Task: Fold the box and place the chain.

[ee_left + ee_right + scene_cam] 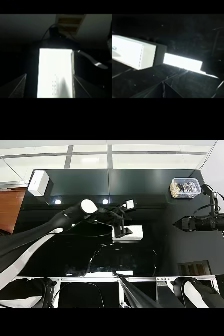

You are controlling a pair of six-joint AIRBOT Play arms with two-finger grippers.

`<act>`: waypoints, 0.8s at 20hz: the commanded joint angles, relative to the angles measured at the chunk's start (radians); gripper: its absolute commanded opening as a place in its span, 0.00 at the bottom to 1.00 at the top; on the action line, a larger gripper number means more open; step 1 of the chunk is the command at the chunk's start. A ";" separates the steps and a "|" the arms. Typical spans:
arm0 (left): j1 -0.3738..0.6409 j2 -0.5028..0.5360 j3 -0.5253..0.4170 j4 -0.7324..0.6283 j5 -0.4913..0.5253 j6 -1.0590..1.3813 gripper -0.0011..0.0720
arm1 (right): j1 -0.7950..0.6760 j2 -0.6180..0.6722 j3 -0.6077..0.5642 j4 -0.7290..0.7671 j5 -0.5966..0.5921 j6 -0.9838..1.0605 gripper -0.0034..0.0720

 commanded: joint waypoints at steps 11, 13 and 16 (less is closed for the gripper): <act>-0.028 -0.113 0.104 0.114 -0.169 -0.156 0.98 | -0.003 0.001 0.000 -0.003 -0.003 0.000 0.07; -0.029 -0.114 0.110 0.155 -0.193 -0.160 0.98 | -0.003 0.001 0.000 -0.003 -0.004 0.000 0.07; -0.029 -0.113 0.110 0.228 -0.197 -0.210 0.98 | -0.003 0.001 -0.001 -0.003 -0.004 0.000 0.07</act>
